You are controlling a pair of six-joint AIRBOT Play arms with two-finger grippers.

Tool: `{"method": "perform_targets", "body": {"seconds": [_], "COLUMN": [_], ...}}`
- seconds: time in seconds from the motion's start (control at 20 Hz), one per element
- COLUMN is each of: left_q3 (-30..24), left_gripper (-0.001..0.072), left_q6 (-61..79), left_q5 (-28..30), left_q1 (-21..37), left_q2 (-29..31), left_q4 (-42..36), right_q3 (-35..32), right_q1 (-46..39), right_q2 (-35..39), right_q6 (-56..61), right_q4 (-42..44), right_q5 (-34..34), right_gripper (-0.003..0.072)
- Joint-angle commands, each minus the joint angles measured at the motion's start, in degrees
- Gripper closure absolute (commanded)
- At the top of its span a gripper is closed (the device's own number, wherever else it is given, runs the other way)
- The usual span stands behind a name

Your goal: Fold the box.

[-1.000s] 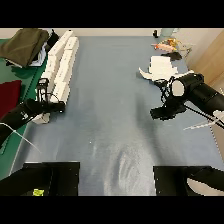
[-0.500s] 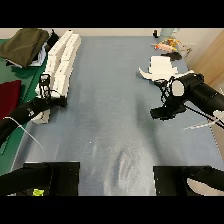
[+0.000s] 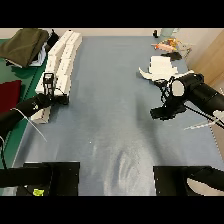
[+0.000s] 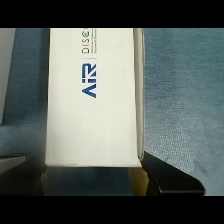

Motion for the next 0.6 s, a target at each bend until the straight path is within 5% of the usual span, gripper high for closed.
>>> {"method": "perform_targets", "body": {"seconds": [0.0,0.55], "left_q3": [0.4,0.4], "left_gripper": [0.0200,0.0200], "left_q6": [0.0,0.0], "left_q5": [0.2,0.9], "left_q1": [0.1,0.1], "left_q2": [-1.0,-0.9], "left_q4": [0.0,-0.1], "right_q3": [0.0,0.0], "right_q1": [0.0,0.0], "right_q2": [0.0,0.0], "right_q6": [0.0,0.0], "right_q4": [0.0,0.0], "right_q5": [0.0,0.0], "right_gripper": [0.0681,0.0681]}}
